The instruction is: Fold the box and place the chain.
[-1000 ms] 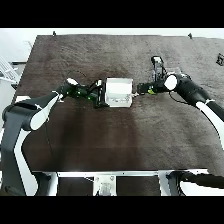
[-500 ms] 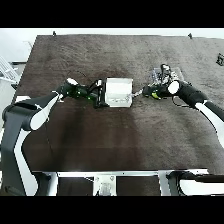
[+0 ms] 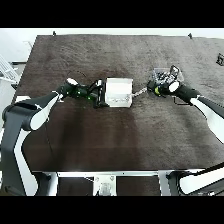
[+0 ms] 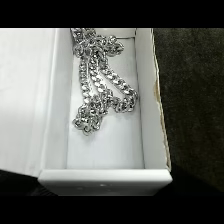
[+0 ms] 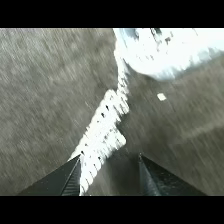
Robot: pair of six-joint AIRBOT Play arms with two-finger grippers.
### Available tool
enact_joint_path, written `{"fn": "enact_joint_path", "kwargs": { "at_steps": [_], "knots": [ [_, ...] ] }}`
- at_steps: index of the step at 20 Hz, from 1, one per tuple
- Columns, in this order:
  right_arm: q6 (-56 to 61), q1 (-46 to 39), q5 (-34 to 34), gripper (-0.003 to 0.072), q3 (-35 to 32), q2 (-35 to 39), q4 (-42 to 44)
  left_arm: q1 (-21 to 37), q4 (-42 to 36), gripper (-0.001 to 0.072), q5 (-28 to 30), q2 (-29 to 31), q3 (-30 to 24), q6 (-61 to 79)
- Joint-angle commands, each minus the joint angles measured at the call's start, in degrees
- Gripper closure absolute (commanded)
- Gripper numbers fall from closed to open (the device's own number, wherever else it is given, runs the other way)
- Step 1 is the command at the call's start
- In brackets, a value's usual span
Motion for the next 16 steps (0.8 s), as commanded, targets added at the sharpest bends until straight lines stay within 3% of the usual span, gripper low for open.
{"fn": "enact_joint_path", "kwargs": {
  "at_steps": [1, 6, 8, 10, 11, 16],
  "knots": [
    [-4.2, -0.2, -0.7, 0.0284, 3.6, -2.7, 5.2, 0.0, 0.0, 0.029, 0.0, 0.0, 0.0, 0.0],
    [-4.0, -0.2, 2.2, 0.0298, 5.0, -5.5, 5.4, 0.0, 0.0, 0.029, 0.0, 0.0, 0.0, 0.0],
    [-4.0, -0.2, 2.3, 0.0395, 5.0, -6.3, 5.4, 0.0, 0.0, 0.029, 0.0, 0.0, 0.0, 0.0],
    [-4.0, -0.2, 2.3, 0.0546, 5.0, -6.5, 5.4, 0.0, 0.0, 0.029, 0.0, 0.0, 0.0, 0.0],
    [-4.3, -0.2, 2.3, 0.0657, 5.1, -6.4, 5.3, 0.0, 0.0, 0.029, 0.0, 0.0, 0.0, 0.0],
    [-4.7, -0.2, 2.2, 0.0672, 5.2, -2.5, 4.8, 0.0, 0.0, 0.029, 0.0, 0.0, 0.0, 0.0]
  ]
}}
